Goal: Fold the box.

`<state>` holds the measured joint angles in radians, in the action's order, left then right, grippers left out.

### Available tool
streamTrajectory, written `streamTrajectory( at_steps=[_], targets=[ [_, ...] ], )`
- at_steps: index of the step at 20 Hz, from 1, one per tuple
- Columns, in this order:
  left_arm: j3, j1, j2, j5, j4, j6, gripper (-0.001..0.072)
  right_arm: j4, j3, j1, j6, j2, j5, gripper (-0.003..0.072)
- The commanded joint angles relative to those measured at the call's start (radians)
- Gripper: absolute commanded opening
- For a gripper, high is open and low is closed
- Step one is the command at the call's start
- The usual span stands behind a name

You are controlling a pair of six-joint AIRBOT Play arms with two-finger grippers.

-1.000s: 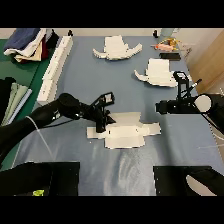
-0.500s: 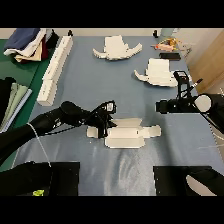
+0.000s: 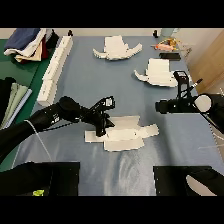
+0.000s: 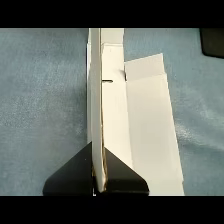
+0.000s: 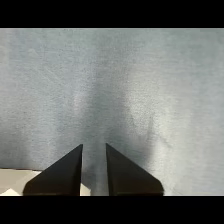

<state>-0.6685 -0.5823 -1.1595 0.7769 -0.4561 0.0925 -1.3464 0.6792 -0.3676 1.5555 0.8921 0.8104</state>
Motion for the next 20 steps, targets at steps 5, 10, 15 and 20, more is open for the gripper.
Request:
streamTrajectory(
  at_steps=[5,10,15,20],
  targets=[
    [-0.013,0.002,-0.025,0.031,0.095,0.08,0.0012,0.0,0.0,0.0,0.0,0.0,0.0,0.0242],
    [-0.015,0.002,-0.031,0.021,0.09,0.08,0.0012,0.001,0.0,-0.001,0.0,0.0,-0.008,0.0242],
    [-0.014,0.002,-0.079,0.035,0.087,0.075,0.0012,0.004,0.0,-0.001,0.0,0.0,-0.007,0.0242],
    [-0.014,0.002,-0.092,0.056,0.069,0.044,0.0013,0.005,0.0,-0.001,0.0,0.0,-0.006,0.0242]
  ],
)
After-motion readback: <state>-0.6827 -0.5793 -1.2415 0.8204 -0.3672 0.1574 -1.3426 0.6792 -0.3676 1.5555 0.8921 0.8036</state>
